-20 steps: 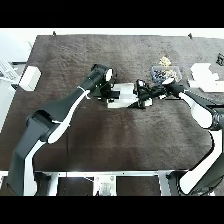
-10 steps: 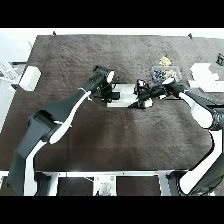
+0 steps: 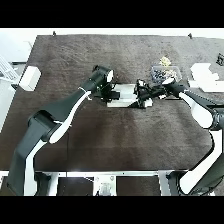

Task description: Fold the box and place the chain.

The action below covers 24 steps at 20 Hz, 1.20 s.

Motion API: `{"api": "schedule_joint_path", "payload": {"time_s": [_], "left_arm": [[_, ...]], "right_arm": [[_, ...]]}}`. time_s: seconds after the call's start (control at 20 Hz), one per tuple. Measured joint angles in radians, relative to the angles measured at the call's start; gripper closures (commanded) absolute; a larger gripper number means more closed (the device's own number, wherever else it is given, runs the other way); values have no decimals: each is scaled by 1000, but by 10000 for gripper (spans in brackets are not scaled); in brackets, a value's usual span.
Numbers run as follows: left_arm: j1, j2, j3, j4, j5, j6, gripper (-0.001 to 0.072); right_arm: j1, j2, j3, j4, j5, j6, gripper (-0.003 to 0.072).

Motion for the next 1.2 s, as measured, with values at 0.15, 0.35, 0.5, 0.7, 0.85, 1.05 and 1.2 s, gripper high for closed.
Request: {"api": "schedule_joint_path", "payload": {"time_s": [0.15, 0.35, 0.5, 0.7, 0.85, 1.05, 1.2], "left_arm": [[4, 1, 13, -11, -19, 0, 674], [5, 2, 20, -27, -36, -1, 674], [6, 5, 21, -55, -41, 4, 239], [13, 3, 18, -47, -45, 3, 243], [11, 3, 18, -53, -39, 2, 51], [13, 6, 20, -89, -38, 36, 35], [15, 32, 20, -106, -47, 80, 35]], "right_arm": [[0, 0, 0, 2, 2, 0, 95], [0, 0, 0, 0, 4, 0, 95], [0, 0, 0, -11, -8, -2, 95], [0, 0, 0, -5, -6, -2, 95], [0, 0, 0, -5, -3, -2, 95], [0, 0, 0, -4, 0, -2, 95], [0, 0, 0, -2, -1, 0, 95]]}}
